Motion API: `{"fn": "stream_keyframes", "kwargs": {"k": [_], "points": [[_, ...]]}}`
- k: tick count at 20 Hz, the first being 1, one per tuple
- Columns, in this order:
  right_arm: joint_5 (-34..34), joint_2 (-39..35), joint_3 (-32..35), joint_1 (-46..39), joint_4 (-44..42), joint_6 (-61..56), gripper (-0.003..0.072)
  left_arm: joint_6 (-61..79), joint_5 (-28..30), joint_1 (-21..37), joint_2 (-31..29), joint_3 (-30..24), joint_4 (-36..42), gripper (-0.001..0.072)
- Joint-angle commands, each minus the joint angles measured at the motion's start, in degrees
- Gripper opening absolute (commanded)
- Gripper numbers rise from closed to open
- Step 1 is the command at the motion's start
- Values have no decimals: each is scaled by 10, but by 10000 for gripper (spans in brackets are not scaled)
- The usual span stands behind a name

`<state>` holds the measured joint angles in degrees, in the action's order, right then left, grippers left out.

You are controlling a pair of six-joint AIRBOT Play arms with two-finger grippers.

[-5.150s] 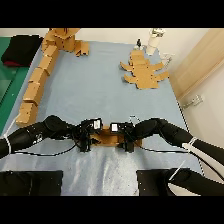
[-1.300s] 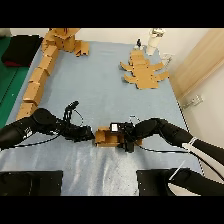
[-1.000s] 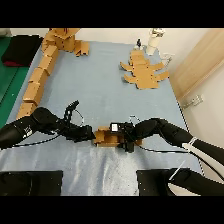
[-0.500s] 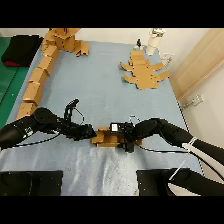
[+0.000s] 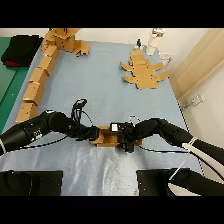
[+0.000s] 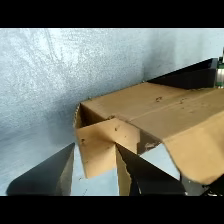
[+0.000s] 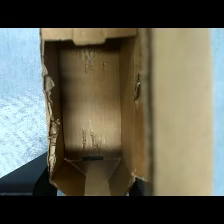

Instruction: Fold the box.

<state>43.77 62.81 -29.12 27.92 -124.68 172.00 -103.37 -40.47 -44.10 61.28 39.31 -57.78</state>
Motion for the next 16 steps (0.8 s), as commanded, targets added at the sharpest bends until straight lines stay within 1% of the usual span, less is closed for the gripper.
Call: {"fn": "stream_keyframes", "kwargs": {"k": [1,9,11,14,16], "points": [[0,0,0,0,0,0,503,-58,6,-36,12,20,-40,413],[0,0,0,0,0,0,503,-111,4,-63,21,28,-47,414],[0,0,0,0,0,0,503,-143,-7,-79,36,43,-80,422],[0,0,0,0,0,0,503,-228,-36,-107,66,83,-169,422],[0,0,0,0,0,0,503,-254,-60,-109,75,96,-196,421]]}}
